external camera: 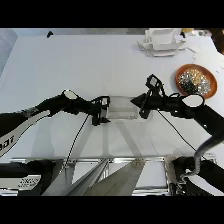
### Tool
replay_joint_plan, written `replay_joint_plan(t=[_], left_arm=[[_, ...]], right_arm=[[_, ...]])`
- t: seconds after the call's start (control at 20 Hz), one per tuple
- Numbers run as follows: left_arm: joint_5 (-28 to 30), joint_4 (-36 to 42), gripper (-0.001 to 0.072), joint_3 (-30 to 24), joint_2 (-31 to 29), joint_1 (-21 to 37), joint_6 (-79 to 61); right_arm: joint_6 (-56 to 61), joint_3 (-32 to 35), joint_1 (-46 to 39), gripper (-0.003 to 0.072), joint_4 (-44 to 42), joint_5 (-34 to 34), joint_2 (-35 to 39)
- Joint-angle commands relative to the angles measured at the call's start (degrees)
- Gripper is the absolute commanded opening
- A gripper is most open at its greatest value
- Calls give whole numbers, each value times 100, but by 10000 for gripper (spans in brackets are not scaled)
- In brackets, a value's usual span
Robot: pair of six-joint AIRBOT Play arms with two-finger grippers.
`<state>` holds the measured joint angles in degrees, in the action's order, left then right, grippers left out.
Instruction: Fold the box and place the chain.
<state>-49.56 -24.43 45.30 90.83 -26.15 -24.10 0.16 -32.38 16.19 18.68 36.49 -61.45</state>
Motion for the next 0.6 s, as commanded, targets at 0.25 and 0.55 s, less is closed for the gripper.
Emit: replay_joint_plan(t=[0.25, 0.55], left_arm=[[0, -2, 71, -4, 0, 0, -2], [-2, -2, 71, -4, 0, 0, -2]], right_arm=[[1189, -7, 267, 11, 518, -1145, -1071], [1233, -7, 236, 13, 752, -717, -341]])
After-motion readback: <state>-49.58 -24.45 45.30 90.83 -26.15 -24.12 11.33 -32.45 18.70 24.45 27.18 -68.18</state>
